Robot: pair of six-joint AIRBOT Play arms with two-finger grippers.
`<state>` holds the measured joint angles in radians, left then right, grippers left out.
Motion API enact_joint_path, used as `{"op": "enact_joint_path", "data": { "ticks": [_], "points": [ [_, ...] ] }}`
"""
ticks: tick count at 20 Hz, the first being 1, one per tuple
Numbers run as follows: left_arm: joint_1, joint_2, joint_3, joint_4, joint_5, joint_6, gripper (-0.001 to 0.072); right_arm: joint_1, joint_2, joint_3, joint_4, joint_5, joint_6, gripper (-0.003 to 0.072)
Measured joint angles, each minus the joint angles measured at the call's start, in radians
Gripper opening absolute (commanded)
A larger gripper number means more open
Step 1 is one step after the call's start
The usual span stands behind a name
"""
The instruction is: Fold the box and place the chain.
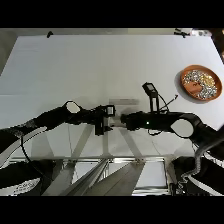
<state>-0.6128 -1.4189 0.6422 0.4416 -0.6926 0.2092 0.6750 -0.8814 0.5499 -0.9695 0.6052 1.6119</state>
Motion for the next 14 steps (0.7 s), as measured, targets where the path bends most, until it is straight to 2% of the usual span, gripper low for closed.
{"op": "enact_joint_path", "data": {
  "ticks": [5,10,11,12,14],
  "points": [
    [0.0,0.0,0.0,0.0,0.0,0.0,0.0372,0.024,-0.122,0.0,0.002,-0.045,0.012,0.0015],
    [0.0,0.0,0.0,0.0,0.0,0.0,0.0372,0.029,-0.181,0.0,0.008,-0.062,0.014,0.0018],
    [0.0,0.0,0.0,0.0,0.0,0.0,0.0372,0.029,-0.185,0.0,0.009,-0.063,0.014,0.0033],
    [0.0,0.0,0.0,0.0,0.0,0.0,0.0372,0.029,-0.188,0.0,0.011,-0.065,0.014,0.008],
    [0.0,0.0,0.0,0.0,0.0,0.0,0.0372,0.029,-0.188,0.0,0.012,-0.066,0.014,0.0109]
  ]
}}
